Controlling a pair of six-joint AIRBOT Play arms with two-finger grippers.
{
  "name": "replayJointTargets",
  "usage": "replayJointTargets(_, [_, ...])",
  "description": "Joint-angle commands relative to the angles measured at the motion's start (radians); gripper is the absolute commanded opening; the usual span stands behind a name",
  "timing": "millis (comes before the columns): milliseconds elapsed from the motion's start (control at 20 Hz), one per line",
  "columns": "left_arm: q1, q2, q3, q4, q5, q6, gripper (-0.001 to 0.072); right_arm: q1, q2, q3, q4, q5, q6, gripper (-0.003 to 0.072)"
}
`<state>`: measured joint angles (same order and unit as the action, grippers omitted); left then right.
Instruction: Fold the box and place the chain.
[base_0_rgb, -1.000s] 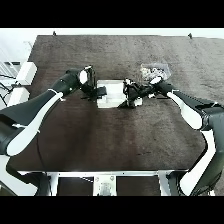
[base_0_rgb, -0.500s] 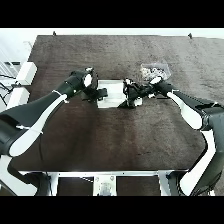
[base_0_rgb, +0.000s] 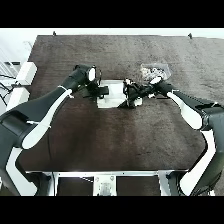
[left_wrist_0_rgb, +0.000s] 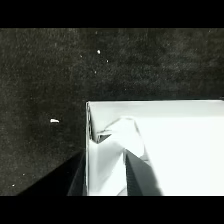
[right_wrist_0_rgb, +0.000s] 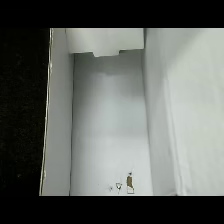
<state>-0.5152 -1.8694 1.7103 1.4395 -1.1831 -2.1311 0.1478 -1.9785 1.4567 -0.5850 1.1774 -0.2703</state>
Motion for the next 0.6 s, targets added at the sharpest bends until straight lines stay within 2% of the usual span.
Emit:
replayJointTargets(0, [0.0,-0.029,0.039,-0.011,-0.065,0.003,0.0303,0.0,0.0,0.0,0.0,-0.001,0.0,0.0592])
replayJointTargets(200, [0.0,-0.096,0.141,-0.021,-0.15,0.004,0.0304,0.0,0.0,0.0,0.0,0.0,0.0,0.0592])
replayJointTargets(350, [0.0,-0.112,0.159,-0.016,-0.188,0.003,0.0303,0.0,0.0,0.0,0.0,0.0,0.0,0.0592])
replayJointTargets(550, [0.0,-0.115,0.161,0.011,-0.19,0.0,0.0297,0.0,0.0,0.0,0.0,0.0,0.0,0.0592])
